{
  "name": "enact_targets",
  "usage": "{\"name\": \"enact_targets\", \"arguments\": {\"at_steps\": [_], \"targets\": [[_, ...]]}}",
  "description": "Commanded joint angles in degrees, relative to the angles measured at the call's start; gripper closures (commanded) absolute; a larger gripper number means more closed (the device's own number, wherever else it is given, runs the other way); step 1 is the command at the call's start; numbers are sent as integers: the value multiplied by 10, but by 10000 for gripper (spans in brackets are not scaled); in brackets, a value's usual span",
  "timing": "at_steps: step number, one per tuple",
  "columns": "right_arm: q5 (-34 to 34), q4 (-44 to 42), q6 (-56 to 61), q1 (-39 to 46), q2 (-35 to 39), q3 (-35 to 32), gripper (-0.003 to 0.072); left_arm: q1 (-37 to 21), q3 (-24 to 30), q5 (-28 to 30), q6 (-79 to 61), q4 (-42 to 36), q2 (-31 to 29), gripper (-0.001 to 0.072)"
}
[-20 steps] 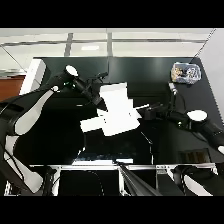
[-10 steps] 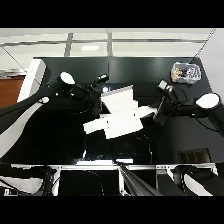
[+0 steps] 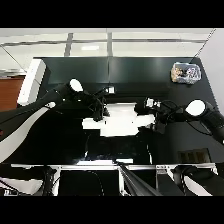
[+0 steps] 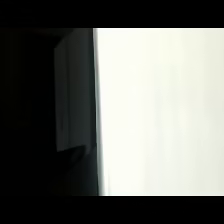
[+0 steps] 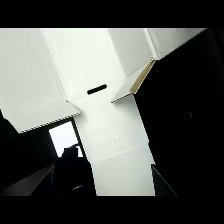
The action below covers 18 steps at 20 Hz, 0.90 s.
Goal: Fold the box and place the chain.
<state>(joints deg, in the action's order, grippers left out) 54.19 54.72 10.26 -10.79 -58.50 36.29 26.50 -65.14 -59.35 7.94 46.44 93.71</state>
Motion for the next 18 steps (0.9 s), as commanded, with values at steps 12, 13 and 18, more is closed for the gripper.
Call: {"name": "enact_targets", "arguments": {"at_steps": [12,13,18], "targets": [[-99,6,-18,-125,-41,-44,-1,4,1,4,-2,28,6,684],[-104,6,-20,-125,-41,-44,-1,3,1,4,-2,27,7,684],[-106,-16,-40,-125,-46,-45,-1,3,0,4,-2,20,7,684]]}}
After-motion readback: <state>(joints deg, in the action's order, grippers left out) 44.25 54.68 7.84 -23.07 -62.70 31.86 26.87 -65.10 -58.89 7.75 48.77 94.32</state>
